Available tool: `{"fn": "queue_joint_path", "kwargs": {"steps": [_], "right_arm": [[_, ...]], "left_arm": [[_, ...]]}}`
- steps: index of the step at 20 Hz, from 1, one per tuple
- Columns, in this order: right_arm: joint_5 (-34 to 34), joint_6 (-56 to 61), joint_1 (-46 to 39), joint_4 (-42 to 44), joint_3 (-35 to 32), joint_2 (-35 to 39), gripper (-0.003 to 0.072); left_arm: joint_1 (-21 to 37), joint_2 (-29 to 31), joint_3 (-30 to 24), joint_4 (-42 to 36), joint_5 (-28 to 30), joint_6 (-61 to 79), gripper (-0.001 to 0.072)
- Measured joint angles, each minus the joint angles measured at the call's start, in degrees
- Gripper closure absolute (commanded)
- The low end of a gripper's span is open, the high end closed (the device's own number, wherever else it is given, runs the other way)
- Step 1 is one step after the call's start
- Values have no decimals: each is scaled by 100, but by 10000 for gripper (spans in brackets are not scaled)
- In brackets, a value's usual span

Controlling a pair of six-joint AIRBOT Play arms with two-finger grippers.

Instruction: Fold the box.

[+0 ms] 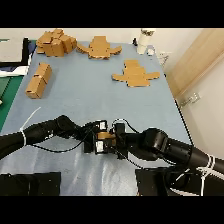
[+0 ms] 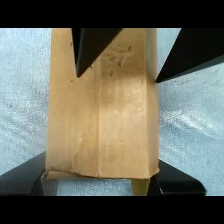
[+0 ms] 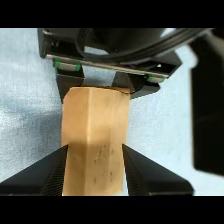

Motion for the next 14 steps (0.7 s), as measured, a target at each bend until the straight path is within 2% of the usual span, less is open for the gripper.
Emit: {"fn": "queue_joint_path", "kwargs": {"steps": [2,4,7,14], "right_arm": [[9,22,0,-24,0,-59,186],[15,76,2,-107,0,-90,284],[22,153,11,-216,0,-107,328],[9,210,9,-297,7,0,353]], "left_arm": [[0,0,0,0,2,0,198],[0,0,0,-2,2,0,198],[0,0,0,-4,0,-4,198],[0,0,0,-7,0,-4,198]]}}
